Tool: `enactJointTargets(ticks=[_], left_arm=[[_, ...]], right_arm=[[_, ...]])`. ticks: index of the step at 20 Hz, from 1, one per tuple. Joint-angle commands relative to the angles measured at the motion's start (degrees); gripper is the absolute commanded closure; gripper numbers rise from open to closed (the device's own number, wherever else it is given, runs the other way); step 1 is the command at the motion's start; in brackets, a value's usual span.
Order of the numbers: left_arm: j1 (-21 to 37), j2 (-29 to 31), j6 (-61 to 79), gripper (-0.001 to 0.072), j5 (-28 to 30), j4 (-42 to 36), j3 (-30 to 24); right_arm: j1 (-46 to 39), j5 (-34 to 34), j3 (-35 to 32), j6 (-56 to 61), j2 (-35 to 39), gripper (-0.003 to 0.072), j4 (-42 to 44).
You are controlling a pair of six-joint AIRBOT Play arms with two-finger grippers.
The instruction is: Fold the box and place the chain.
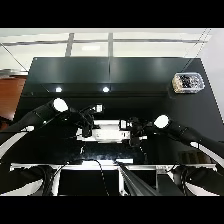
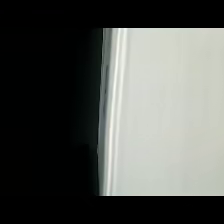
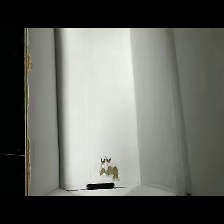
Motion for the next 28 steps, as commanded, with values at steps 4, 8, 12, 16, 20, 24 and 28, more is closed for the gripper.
enactJointTargets(ticks=[4, 8, 12, 16, 20, 24, 28], left_arm=[[-0.04, -0.04, 0.02, 0.0679, 1.4, 0.09, -0.02], [-0.04, -0.04, 0.02, 0.0678, 1.4, 0.09, -0.02], [-0.04, -0.04, 0.02, 0.0677, 1.36, 0.09, -0.02], [-0.04, -0.04, 0.02, 0.0675, 1.36, 0.09, -0.02], [-0.02, -0.04, 0.04, 0.0593, 1.4, 0.09, -0.02], [0.52, 1.27, 0.02, 0.0303, 1.29, 0.11, 0.02], [0.7, 5.18, -0.26, 0.0062, 1.14, 0.9, 0.02]], right_arm=[[0.15, -0.9, -0.04, 1.57, -0.2, -0.0017, -1.6], [0.15, -0.9, -0.04, 1.55, -0.2, -0.0017, -1.6], [0.15, -0.9, -0.04, 1.55, -0.2, -0.0017, -1.6], [0.15, -0.9, -0.02, 1.57, -0.2, 0.0154, -1.6], [0.15, -0.9, -0.04, 1.55, -0.2, 0.0157, -1.6], [0.15, -0.9, -0.02, 1.55, -0.2, 0.0157, -1.6], [0.15, -0.92, -0.04, 1.55, -0.2, 0.0156, -1.6]])
